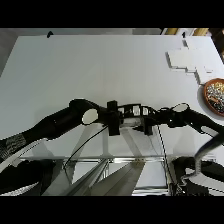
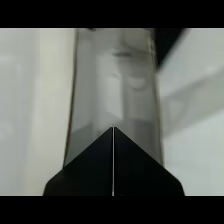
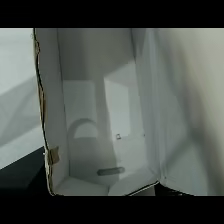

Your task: Fold the box and place the chain.

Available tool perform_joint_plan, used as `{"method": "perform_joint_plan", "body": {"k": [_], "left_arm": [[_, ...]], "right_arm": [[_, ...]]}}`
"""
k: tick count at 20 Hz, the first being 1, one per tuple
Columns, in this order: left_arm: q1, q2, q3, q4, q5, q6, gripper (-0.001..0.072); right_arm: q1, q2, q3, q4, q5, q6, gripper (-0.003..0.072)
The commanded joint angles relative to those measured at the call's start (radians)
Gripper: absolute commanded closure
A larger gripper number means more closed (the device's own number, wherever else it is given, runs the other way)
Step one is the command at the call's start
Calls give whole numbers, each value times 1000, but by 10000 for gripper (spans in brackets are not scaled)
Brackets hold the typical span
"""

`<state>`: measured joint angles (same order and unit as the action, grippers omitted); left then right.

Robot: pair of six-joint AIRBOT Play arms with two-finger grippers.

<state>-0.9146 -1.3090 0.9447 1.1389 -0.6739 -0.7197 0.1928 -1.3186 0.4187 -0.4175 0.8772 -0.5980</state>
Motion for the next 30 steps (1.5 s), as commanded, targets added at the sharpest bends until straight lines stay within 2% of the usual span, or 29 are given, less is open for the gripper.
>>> {"method": "perform_joint_plan", "body": {"k": [1, 7, 12, 14, 16, 18, 22, 25, 30], "left_arm": [[29, -9, 1, -6, 130, -92, 702], [114, -46, 1, -10, 291, -92, 705], [127, -165, 1, -116, 242, -60, 705], [127, -180, 1, -133, 223, -36, 705], [137, -155, 1, -125, 180, -36, 704], [151, -86, 1, -69, 98, -37, 702], [153, 83, 1, 121, -185, -106, 707], [149, 87, -1, 162, -337, -183, 707], [98, -1, -2, 147, -265, -182, 702]], "right_arm": [[0, -1, 0, -2, 0, -2, 271], [0, -1, 0, -2, 1, -2, 271], [0, -1, 0, -2, 1, -2, 271], [0, -1, 0, -2, 1, -2, 271], [0, -1, 0, -2, 1, -2, 271], [0, -1, 0, -2, 1, -2, 271], [0, -1, 0, -2, 1, -2, 271], [0, -1, 0, -2, 1, -2, 271], [0, -1, 0, -2, 1, -2, 271]]}}
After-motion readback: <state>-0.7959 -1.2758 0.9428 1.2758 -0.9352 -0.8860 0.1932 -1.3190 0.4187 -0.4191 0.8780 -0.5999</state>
